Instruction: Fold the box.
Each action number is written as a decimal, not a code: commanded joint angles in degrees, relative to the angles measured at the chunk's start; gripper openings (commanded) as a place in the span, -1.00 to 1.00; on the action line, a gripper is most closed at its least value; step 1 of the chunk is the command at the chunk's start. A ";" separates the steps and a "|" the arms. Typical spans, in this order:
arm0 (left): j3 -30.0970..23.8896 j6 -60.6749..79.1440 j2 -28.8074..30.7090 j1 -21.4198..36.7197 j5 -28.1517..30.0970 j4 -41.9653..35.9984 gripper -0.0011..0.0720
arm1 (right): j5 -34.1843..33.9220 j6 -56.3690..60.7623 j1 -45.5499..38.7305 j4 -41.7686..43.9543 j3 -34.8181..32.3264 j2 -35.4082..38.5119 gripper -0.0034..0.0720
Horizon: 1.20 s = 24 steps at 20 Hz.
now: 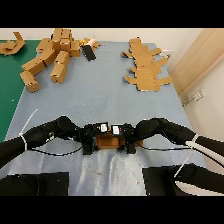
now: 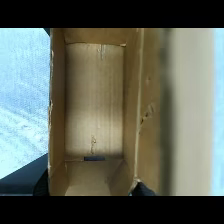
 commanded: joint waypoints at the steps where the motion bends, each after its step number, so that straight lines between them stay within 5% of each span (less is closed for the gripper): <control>1: -0.02 0.02 0.00 -0.04 0.02 0.02 -0.01 | 0.02 0.00 0.02 0.00 0.04 -0.02 0.41; 13: -0.02 0.02 0.00 -0.04 0.00 0.02 -0.01 | 0.02 0.02 0.04 0.17 0.09 0.00 0.42; 14: -0.02 0.00 0.00 -0.04 0.02 0.02 -0.01 | -0.13 0.02 0.02 0.44 0.09 0.00 0.45; 17: -0.02 0.02 0.00 -0.04 0.04 0.02 -0.01 | -1.95 1.49 -0.02 -0.39 0.09 1.40 1.00; 21: -0.02 0.00 0.00 -0.04 0.04 0.02 -0.01 | -2.62 10.73 -2.78 -8.79 0.11 6.84 1.00; 24: -0.02 0.02 0.00 -0.04 0.02 0.02 -0.01 | -11.76 23.78 -6.43 -15.17 0.11 13.35 1.00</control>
